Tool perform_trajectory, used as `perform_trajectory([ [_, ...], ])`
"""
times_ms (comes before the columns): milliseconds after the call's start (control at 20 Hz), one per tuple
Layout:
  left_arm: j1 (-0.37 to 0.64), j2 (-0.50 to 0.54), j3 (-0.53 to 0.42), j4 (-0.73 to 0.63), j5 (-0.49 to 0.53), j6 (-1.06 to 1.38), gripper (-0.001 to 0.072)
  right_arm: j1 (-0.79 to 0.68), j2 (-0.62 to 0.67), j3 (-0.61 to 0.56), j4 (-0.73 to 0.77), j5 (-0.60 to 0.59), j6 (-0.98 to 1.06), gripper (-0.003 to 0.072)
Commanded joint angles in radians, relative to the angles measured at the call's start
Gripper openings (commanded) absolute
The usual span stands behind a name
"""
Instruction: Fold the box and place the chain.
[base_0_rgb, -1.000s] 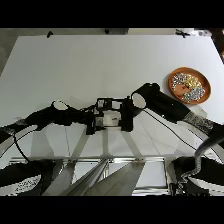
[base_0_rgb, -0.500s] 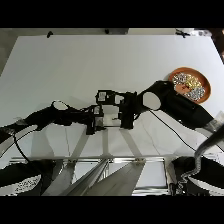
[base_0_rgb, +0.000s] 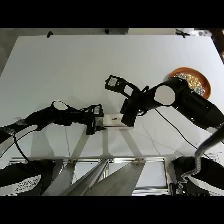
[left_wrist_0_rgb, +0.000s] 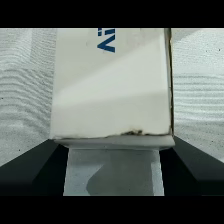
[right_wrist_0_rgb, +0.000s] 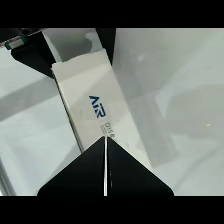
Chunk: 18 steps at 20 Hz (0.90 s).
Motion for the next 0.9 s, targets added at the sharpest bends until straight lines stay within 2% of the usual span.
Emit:
perform_trajectory([
  [0, 0.000, 0.000, 0.000, 0.000, 0.000, 0.000, 0.0270, -0.005, 0.002, -0.078, 0.109, -0.097, 0.018, 0.0008],
  [300, 0.000, 0.000, 0.000, 0.000, 0.000, 0.000, 0.0270, -0.005, 0.002, -0.187, 0.266, -0.269, 0.010, 0.0008],
  [700, 0.000, 0.000, 0.000, 0.000, 0.000, 0.000, 0.0270, -0.005, 0.002, -0.216, 0.285, -0.290, 0.006, 0.0009],
  [850, 0.000, 0.000, 0.000, 0.000, 0.000, 0.000, 0.0270, -0.005, 0.002, -0.262, 0.363, -0.274, -0.060, 0.0009],
])
